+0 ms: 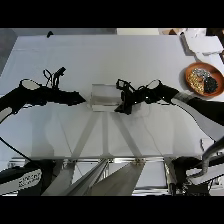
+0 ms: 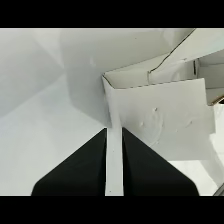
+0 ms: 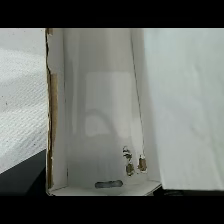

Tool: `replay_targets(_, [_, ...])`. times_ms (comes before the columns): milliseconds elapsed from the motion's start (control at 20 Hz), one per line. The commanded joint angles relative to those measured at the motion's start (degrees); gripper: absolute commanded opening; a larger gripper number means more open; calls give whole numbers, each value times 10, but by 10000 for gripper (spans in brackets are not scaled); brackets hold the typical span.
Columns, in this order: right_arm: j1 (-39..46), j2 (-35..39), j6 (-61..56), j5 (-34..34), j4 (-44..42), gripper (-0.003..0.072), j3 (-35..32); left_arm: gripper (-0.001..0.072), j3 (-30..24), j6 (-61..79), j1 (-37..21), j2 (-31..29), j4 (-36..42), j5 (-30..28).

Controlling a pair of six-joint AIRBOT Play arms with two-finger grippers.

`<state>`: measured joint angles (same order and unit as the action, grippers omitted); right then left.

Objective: Fold the box and place the chain.

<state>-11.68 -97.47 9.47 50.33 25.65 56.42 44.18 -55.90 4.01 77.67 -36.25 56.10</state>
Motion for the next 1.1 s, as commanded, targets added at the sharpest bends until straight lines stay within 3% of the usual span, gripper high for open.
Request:
replay_targets(0, [0,0,0,0,0,413,0,206,0,2,23,-6,3,-12])
replay_targets(100, [0,0,0,0,0,413,0,388,0,2,37,-6,3,-21])
replay_targets(850, [0,0,0,0,0,413,0,391,0,-12,78,-6,11,-67])
replay_targets(1050, [0,0,0,0,0,413,0,345,0,-12,86,-6,18,-68])
